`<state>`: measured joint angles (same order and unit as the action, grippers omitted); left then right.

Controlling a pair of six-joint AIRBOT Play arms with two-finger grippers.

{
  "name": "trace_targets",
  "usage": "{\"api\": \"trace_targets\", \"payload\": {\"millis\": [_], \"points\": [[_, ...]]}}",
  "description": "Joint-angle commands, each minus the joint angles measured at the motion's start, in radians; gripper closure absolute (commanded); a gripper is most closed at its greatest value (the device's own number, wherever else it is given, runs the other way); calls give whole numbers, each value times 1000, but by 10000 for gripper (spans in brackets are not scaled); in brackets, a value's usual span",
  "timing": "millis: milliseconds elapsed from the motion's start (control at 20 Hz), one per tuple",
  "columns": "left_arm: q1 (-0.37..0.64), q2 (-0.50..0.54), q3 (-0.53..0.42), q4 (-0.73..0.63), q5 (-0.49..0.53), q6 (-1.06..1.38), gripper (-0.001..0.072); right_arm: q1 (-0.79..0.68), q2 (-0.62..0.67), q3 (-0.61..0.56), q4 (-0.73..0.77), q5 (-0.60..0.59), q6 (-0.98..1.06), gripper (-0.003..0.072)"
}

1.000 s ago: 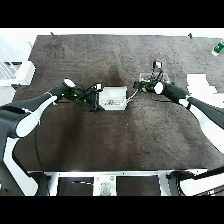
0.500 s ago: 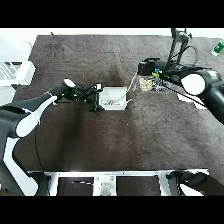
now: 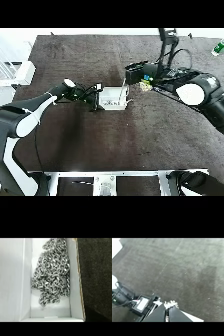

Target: Fold the box and place the chain.

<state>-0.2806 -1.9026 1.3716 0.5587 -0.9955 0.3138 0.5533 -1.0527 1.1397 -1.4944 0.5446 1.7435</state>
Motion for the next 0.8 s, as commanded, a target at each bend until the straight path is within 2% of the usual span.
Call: {"api": "trace_targets", "payload": {"millis": [0,300,350,400,450,600,750], "points": [[0,0,0,0,0,0,241,24,-65,0,2,-5,2,674],[0,0,0,0,0,0,240,24,-233,-1,1,-11,2,673],[0,0,0,0,0,0,241,23,-258,-1,-2,-11,2,641],[0,0,0,0,0,0,241,22,-281,-1,-16,-11,1,405],[0,0,0,0,0,0,241,22,-295,-1,-50,-8,1,222],[0,0,0,0,0,0,241,3,-283,-2,-139,53,1,208],[0,0,0,0,0,0,240,-77,-233,-42,-148,116,-2,207]]}}
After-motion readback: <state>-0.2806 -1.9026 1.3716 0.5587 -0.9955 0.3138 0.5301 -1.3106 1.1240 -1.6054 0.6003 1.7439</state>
